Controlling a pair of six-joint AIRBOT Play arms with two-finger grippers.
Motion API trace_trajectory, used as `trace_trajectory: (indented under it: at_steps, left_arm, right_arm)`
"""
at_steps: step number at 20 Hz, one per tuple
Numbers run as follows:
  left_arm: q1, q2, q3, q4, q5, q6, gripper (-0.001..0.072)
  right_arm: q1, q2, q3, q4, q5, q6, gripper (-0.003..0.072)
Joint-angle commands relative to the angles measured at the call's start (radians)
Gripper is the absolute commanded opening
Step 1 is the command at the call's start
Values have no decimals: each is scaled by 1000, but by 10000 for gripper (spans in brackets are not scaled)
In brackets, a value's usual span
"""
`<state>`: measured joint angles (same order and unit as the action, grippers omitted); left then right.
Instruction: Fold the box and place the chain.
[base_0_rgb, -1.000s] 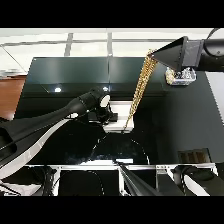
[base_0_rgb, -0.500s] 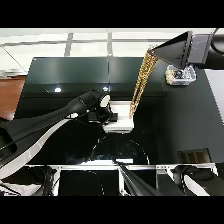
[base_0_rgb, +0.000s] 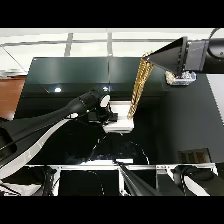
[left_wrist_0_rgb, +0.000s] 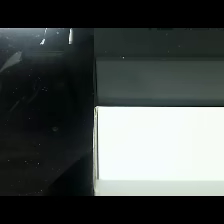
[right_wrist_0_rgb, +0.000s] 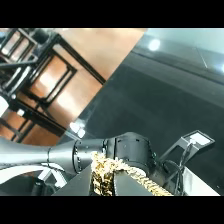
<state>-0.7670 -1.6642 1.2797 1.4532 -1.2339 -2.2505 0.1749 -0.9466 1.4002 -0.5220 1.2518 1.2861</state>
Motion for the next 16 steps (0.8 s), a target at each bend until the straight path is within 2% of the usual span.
trace_trajectory:
  at_steps: [1,5,8,10,13,16]
  left_arm:
    - [0,1,1,0,0,0,28]
    - [0,1,1,0,0,0,28]
    - [0,1,1,0,-1,0,28]
    - [0,1,1,1,0,0,28]
    - [0,1,1,0,-1,0,28]
    - [0,1,1,0,-1,0,28]
  right_arm:
    - [33,-3,-2,-36,1,13,14]
    - [90,-6,-97,-61,-2,16,14]
    - [145,-7,-271,-257,-23,119,14]
    - [159,-7,-410,-317,-111,166,14]
    - [159,-31,-564,-283,-253,192,14]
    - [169,-90,-613,-201,-296,189,14]
